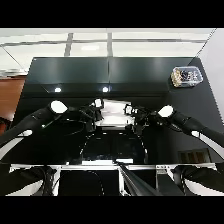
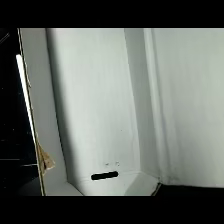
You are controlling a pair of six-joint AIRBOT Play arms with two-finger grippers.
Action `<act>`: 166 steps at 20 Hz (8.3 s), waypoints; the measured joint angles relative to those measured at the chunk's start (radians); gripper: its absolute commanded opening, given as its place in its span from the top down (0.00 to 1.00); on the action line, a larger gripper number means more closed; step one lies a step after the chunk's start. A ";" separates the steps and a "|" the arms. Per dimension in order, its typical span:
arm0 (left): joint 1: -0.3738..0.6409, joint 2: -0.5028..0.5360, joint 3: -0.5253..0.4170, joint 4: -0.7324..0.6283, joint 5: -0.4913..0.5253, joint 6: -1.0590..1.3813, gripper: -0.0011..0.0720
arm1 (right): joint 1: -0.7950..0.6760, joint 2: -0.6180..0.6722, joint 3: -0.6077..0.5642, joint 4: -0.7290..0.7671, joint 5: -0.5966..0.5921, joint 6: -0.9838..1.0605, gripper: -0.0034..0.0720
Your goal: Fold the box and place the chain.
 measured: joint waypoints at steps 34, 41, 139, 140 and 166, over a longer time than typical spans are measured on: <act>0.332 -0.232 0.104 -0.130 -0.454 -0.963 0.15 | 0.000 0.000 0.000 -0.002 -0.001 -0.003 0.37; 0.282 -0.233 0.142 -0.154 -0.480 -0.946 0.36 | 0.000 0.000 0.000 -0.002 0.000 -0.002 0.37; -0.307 -0.302 0.481 0.894 -0.382 -2.238 0.95 | -0.001 0.149 -0.001 -0.303 0.032 0.134 0.10; -0.307 -0.302 0.481 0.892 -0.382 -2.238 0.95 | -0.001 0.150 -0.001 -0.314 0.032 0.136 0.27; -0.307 -0.302 0.481 0.880 -0.378 -2.240 0.95 | 0.023 0.069 -0.001 0.067 -0.021 0.154 0.54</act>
